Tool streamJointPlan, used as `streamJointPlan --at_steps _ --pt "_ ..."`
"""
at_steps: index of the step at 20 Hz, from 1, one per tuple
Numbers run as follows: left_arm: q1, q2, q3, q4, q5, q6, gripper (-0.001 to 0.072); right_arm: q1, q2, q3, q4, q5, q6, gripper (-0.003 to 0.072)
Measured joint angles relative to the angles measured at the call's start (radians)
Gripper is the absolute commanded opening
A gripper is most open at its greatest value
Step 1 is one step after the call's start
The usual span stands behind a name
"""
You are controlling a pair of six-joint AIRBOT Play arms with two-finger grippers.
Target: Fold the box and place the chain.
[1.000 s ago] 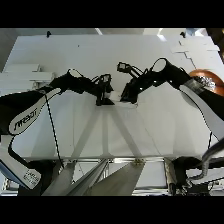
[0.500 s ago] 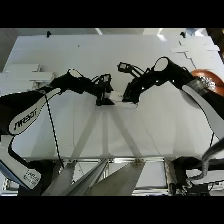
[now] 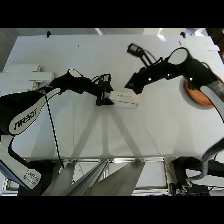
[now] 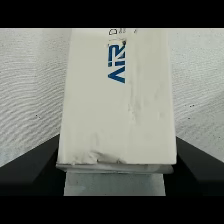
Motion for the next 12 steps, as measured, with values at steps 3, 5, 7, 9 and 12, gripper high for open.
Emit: streamJointPlan --at_steps 3,5,7,9,12 --pt "0.000 0.000 0.000 0.000 0.000 0.000 0.0297 -0.027 0.010 -0.059 0.124 -0.004 0.050 0.0014" --pt "0.000 0.000 0.000 0.000 0.000 0.000 0.0297 -0.036 0.012 -0.125 0.192 -0.043 0.070 0.0013" --pt "0.000 0.000 0.000 0.000 0.000 0.000 0.0297 -0.040 0.009 -0.201 0.257 -0.116 0.083 0.0013" --pt "0.000 0.000 0.000 0.000 -0.001 0.000 0.0297 -0.042 -0.006 -0.262 0.304 -0.169 0.093 0.0013" --pt "0.000 0.000 0.000 0.000 -0.001 0.000 0.0297 -0.043 -0.050 -0.309 0.340 -0.201 0.100 0.0013"
